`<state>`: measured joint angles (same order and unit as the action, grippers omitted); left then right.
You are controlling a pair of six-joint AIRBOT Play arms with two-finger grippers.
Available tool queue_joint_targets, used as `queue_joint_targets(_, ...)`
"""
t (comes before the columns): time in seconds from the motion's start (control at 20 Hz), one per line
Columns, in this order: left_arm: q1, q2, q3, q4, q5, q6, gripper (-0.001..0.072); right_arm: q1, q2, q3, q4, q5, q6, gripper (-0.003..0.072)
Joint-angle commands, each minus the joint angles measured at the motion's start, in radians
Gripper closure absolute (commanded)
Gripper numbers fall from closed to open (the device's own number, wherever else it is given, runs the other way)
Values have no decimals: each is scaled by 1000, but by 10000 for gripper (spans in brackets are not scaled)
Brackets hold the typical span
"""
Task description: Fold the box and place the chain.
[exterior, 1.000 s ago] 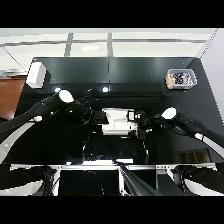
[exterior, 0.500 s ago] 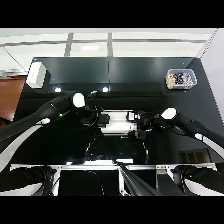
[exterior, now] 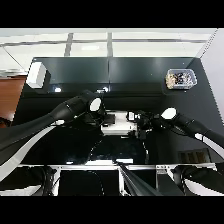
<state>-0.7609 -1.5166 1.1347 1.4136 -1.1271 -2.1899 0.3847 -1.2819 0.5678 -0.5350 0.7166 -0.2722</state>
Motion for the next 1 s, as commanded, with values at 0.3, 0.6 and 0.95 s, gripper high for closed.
queue_joint_targets(0.3, -24, -38, 21, 28, -36, -159, 570, 0, 0, 0, 0, 1, 0, 666)
queue_joint_targets(0.6, -31, -38, 22, 19, -25, -160, 552, 0, 0, 0, 0, 1, 0, 666)
queue_joint_targets(0.95, -31, -39, 22, 25, -30, -159, 683, 0, 0, 0, 0, 1, 0, 666)
